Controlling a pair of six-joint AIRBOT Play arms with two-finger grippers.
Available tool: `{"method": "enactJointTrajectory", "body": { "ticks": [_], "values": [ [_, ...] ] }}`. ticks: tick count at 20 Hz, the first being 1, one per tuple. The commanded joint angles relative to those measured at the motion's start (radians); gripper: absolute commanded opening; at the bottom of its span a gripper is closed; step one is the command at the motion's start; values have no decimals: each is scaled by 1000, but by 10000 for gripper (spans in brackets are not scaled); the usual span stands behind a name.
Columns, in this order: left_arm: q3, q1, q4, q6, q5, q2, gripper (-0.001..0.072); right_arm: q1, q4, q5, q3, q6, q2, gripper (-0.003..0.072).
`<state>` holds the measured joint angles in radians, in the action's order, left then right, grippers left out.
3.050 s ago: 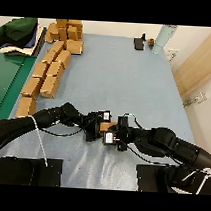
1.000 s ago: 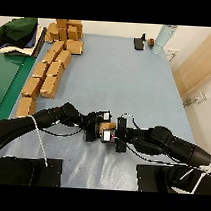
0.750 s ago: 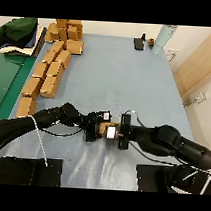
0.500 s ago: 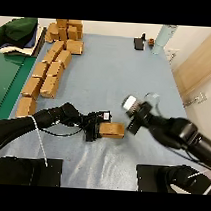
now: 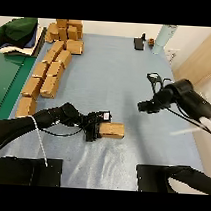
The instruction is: Fold the box.
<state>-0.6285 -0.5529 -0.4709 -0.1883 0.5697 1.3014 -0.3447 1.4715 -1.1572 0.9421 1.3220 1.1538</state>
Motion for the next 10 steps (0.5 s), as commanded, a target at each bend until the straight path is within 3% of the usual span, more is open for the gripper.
{"method": "enactJointTrajectory", "body": {
  "ticks": [1,6,10],
  "values": [
    [-1,0,0,-5,-18,0,531,31,131,-50,51,-21,130,4],
    [-8,0,3,5,-21,-3,532,31,149,-48,51,-22,143,5],
    [-18,21,-10,185,-46,-101,531,32,149,-48,51,-22,143,5]
  ]
}}
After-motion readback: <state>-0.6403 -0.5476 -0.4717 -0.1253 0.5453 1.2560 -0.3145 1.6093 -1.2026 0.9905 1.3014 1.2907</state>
